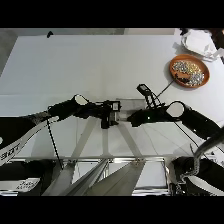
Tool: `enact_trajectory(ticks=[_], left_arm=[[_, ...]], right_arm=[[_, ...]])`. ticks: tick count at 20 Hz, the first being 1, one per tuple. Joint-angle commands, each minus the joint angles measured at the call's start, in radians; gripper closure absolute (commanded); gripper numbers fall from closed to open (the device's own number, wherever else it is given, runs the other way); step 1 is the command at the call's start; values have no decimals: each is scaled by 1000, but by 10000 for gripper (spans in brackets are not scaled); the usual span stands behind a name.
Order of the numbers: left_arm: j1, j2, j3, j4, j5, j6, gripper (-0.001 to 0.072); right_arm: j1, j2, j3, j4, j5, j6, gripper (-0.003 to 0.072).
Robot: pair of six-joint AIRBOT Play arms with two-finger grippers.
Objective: Fold the box and place the chain.
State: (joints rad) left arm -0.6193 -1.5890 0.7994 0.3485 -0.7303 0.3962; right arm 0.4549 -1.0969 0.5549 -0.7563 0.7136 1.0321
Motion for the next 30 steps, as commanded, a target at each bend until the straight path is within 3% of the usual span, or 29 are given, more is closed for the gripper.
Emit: enact_trajectory(ticks=[1, 7, 11, 15, 19, 20, 22, 26, 30], left_arm=[[1, 1, 0, 0, 0, 0, 396], [1, 1, 0, 0, 0, 0, 396], [1, 1, 0, 0, 0, 0, 396], [1, 1, 0, 0, 0, 0, 396], [1, 1, 0, 0, 0, 0, 396], [1, 1, 0, 0, 0, 0, 396], [1, 1, 0, 0, 0, 0, 396], [1, 1, 0, 0, 0, 0, 396], [1, 1, 0, 0, 0, 0, 396]], right_arm=[[9, -5, 0, -4, -44, 19, 454], [-67, 105, 48, -26, 24, 46, 456], [-240, 257, 154, -289, 129, 195, 456], [-392, 289, 203, -517, 84, 322, 469], [-409, 130, 231, -634, 74, 333, 454], [-409, 66, 259, -637, 97, 333, 412], [-408, -64, 331, -639, 155, 328, 254], [-408, -289, 473, -663, 282, 333, 250], [-408, -405, 498, -684, 267, 364, 290]])
